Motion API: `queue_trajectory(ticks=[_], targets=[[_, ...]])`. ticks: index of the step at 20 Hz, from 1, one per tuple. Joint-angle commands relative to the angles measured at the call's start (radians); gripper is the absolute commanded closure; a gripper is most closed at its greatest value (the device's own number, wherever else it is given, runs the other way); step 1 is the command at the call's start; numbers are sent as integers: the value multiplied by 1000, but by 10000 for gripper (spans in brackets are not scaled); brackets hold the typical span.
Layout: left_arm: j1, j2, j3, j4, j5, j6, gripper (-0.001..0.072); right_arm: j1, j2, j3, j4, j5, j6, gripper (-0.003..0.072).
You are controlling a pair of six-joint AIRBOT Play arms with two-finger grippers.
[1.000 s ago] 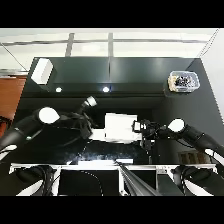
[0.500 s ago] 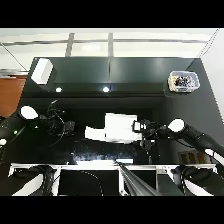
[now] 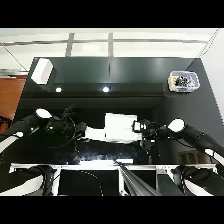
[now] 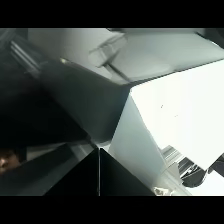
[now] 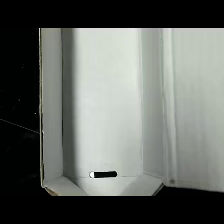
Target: Fold the box and place the chain.
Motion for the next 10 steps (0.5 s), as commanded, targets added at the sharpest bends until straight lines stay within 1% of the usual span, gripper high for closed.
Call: queue_trajectory(ticks=[1,3,4,6,7,8,9,10], targets=[[-51,-22,0,-94,27,112,685,0,0,0,0,0,0,318],[-50,-19,6,-112,-3,149,681,0,0,0,0,0,0,318],[-48,-18,14,-107,-28,164,653,0,0,0,0,0,0,318],[-49,-16,34,-92,-71,171,456,0,0,0,0,0,0,318],[-49,-12,50,-74,-84,170,282,0,0,0,0,0,0,318],[-49,-11,67,-56,-97,164,134,0,0,0,0,0,0,318],[-49,-10,84,-43,-110,150,94,0,0,0,0,0,0,318],[-49,-10,98,-39,-122,134,83,0,0,0,0,0,0,318]])
